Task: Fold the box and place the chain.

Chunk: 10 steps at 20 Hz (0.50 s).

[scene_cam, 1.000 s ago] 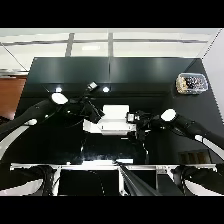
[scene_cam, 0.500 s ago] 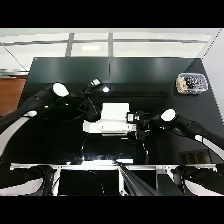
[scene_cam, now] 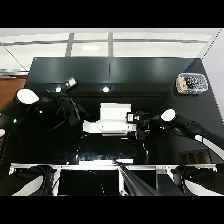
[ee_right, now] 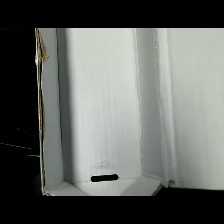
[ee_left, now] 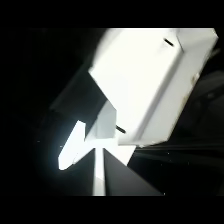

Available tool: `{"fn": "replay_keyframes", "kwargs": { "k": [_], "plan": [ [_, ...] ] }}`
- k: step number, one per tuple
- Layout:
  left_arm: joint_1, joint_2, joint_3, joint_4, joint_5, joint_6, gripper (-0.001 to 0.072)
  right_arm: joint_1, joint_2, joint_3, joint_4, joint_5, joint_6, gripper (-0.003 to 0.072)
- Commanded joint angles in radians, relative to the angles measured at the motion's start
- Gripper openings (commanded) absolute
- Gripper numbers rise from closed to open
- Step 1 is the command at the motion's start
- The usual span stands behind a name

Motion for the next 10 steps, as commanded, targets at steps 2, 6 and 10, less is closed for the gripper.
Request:
{"fn": "replay_keyframes", "kwargs": {
  "k": [2,6,10],
  "plan": [
    [-0.051,0.020,-0.112,0.018,0.111,0.316,0.0719,0.001,0.000,0.000,0.000,0.000,0.000,0.0497],
    [-0.176,-0.011,-0.112,0.087,0.305,0.457,0.0717,0.001,0.000,0.000,0.000,0.000,0.000,0.0497],
    [-0.261,-0.074,-0.111,0.096,0.329,0.445,0.0708,0.001,0.000,0.000,0.000,0.000,0.000,0.0497]
  ]
}}
